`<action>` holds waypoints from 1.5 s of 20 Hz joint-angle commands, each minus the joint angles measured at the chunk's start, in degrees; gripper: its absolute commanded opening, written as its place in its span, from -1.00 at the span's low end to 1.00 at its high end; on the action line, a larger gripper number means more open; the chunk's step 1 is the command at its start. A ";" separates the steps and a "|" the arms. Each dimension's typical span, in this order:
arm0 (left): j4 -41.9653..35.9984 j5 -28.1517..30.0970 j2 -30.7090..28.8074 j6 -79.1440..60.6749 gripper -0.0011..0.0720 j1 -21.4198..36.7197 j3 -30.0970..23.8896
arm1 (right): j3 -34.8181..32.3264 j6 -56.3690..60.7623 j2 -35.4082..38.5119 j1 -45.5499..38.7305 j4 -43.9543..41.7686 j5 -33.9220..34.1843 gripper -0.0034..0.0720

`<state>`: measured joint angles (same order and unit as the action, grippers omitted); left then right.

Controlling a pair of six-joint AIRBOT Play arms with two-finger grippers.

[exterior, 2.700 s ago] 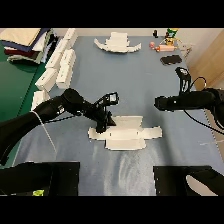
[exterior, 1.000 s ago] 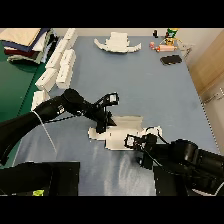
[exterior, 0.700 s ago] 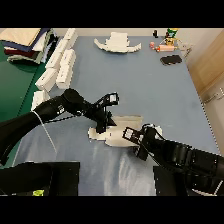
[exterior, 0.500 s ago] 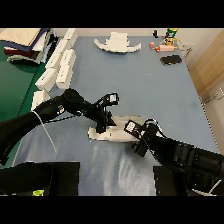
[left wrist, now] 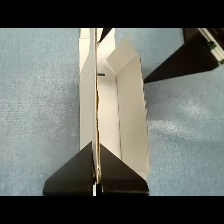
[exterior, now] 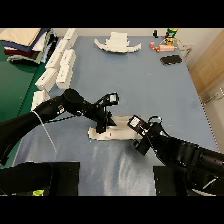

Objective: Fold the box.

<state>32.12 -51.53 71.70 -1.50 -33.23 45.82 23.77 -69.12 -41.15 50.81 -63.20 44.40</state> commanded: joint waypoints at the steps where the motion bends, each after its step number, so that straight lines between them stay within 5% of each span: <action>1: 0.00 0.02 0.02 -0.02 -0.94 0.00 -0.04 | 0.09 -8.28 0.15 -4.07 -4.55 -0.35 1.00; 10: 0.00 0.02 0.02 -0.02 -0.94 0.00 -0.04 | 0.13 -85.74 -0.90 -32.96 -56.33 -2.82 1.00; 15: 0.00 0.02 0.02 -0.02 -0.94 0.00 -0.04 | 2.67 -97.09 -7.10 -38.62 -60.70 2.49 1.00; 24: 0.00 0.02 0.02 -0.02 -0.94 0.00 -0.04 | 3.98 -99.10 -17.09 -39.01 -62.66 2.27 1.00; 30: 0.00 0.00 0.02 -0.02 -0.94 0.00 -0.04 | 4.35 -98.90 -17.09 -38.99 -61.26 2.10 1.00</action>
<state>32.10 -51.53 71.70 -1.52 -33.23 45.80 27.90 -167.89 -58.22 11.81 -125.34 46.57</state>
